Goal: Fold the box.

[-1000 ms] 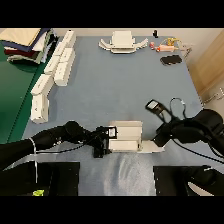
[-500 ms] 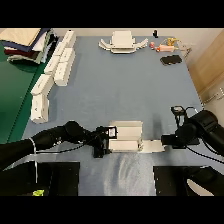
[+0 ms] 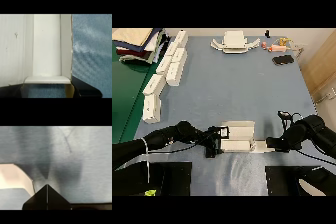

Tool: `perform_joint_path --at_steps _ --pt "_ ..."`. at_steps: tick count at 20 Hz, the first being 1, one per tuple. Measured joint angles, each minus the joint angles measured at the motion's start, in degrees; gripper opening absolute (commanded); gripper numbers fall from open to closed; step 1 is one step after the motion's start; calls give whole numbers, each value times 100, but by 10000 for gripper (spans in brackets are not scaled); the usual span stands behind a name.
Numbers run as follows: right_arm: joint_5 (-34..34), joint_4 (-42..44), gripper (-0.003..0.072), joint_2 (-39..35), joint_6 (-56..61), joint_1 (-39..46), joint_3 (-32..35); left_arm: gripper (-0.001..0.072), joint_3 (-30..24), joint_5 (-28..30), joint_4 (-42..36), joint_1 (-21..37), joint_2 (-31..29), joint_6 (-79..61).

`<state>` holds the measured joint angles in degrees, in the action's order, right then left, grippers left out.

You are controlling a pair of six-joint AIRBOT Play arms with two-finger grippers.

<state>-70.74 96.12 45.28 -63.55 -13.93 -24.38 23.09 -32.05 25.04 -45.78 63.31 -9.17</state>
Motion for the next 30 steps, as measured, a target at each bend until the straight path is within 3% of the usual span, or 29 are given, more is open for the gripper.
perform_joint_path --at_steps 11,15,17,30 --pt "160 544 4 -136 -468 0 -260 487 0 0 0 0 0 2" --pt "328 1158 5 -136 -918 0 -269 487 0 0 0 0 0 0" --pt "389 1408 184 -136 -1104 0 -273 487 0 0 2 0 0 0" --pt "422 1722 184 -140 -1414 0 -546 487 0 0 2 0 0 0"
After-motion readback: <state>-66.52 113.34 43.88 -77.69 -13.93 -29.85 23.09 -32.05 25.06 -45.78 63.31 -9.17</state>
